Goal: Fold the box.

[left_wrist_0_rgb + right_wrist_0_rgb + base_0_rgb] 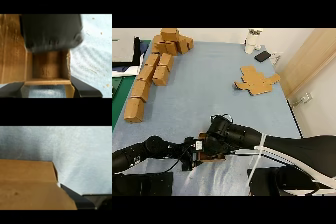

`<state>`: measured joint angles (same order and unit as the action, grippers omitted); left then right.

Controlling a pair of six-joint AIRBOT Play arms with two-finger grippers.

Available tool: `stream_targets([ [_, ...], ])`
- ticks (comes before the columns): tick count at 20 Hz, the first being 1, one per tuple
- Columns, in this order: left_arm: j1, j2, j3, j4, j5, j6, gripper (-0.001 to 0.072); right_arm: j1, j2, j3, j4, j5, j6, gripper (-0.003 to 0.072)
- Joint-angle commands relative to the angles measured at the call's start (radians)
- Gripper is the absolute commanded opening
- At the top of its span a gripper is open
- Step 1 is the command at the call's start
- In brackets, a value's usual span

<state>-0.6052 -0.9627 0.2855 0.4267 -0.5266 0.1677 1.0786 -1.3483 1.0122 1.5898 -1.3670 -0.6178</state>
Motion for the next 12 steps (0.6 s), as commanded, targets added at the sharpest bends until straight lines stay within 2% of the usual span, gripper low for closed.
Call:
stream_targets([
  [1, 0.000, 0.001, 0.000, 0.000, 0.000, 0.000, 0.0476, 0.000, 0.071, 0.000, 0.002, -0.027, 0.015, 0.0480],
  [4, 0.000, 0.000, 0.000, 0.000, 0.000, -0.001, 0.0476, -0.001, 0.133, 0.000, -0.037, -0.069, 0.038, 0.0431],
  [8, 0.000, 0.000, 0.000, 0.000, 0.000, 0.000, 0.0477, -0.007, 0.187, 0.000, -0.070, -0.109, 0.042, 0.0431],
  [9, 0.000, 0.000, 0.000, 0.000, 0.000, -0.001, 0.0476, -0.014, 0.197, 0.000, -0.074, -0.121, 0.032, 0.0382],
  [12, 0.000, 0.000, 0.000, 0.000, 0.000, 0.000, 0.0476, -0.055, 0.215, -0.003, -0.159, -0.238, -0.010, 0.0345],
])
